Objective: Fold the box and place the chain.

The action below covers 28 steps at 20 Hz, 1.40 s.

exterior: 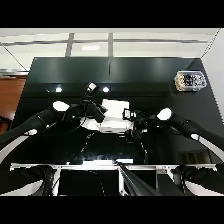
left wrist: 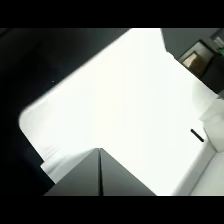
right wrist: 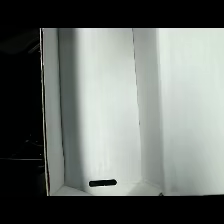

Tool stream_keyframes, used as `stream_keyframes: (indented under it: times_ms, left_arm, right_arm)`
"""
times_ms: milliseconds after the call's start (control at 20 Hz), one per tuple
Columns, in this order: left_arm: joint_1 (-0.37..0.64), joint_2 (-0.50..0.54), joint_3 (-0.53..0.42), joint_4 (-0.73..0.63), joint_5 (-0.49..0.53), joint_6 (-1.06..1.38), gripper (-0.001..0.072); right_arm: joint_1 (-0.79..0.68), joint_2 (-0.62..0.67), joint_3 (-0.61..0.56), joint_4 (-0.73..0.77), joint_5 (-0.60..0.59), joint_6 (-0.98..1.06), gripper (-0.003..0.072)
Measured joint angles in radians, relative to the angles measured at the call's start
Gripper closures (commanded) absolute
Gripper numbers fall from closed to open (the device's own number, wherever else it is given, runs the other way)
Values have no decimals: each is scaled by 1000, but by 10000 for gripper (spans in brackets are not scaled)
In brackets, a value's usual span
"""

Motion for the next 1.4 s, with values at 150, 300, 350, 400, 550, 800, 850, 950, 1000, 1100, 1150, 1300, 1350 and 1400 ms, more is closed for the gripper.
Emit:
stream_keyframes:
  times_ms: [150, 300, 350, 400, 550, 800, 850, 950, 1000, 1100, 1150, 1300, 1350, 1400]
  left_arm:
    - [0, -24, 11, 38, -3, 6, 683]
    - [3, -33, 25, 117, -47, 6, 683]
    - [6, -34, 35, 150, -75, -8, 683]
    - [10, -35, 46, 183, -100, -26, 683]
    - [30, -27, 91, 304, -191, -90, 684]
    - [81, 108, 112, 397, -277, -139, 685]
    - [93, 149, 100, 409, -298, -145, 685]
    - [106, 222, 60, 443, -336, -152, 675]
    - [107, 248, 34, 470, -352, -151, 515]
    - [101, 279, -28, 518, -368, -104, 8]
    - [94, 285, -58, 535, -359, -59, 8]
    - [61, 270, -109, 569, -283, 35, 9]
    - [51, 257, -119, 578, -240, 53, 10]
    - [44, 245, -124, 586, -206, 66, 13]
  right_arm:
    - [0, 0, 0, 0, 0, 0, 211]
    - [0, 0, 0, -2, 2, -3, 211]
    - [0, 0, 0, -3, 3, -3, 211]
    - [0, 0, 0, -3, 3, -3, 211]
    - [0, 0, 0, -2, 6, -2, 211]
    - [0, 0, 0, -2, 8, 0, 211]
    - [0, 0, 0, -2, 8, -1, 211]
    - [0, 0, 0, -2, 9, -3, 211]
    - [0, 0, 0, -3, 10, -3, 211]
    - [0, 0, 0, -3, 10, -3, 211]
    - [0, 0, 0, -3, 10, -3, 211]
    - [0, 0, 0, -3, 11, -4, 211]
    - [0, 0, 0, -4, 11, -4, 210]
    - [0, 0, 0, -4, 11, -4, 211]
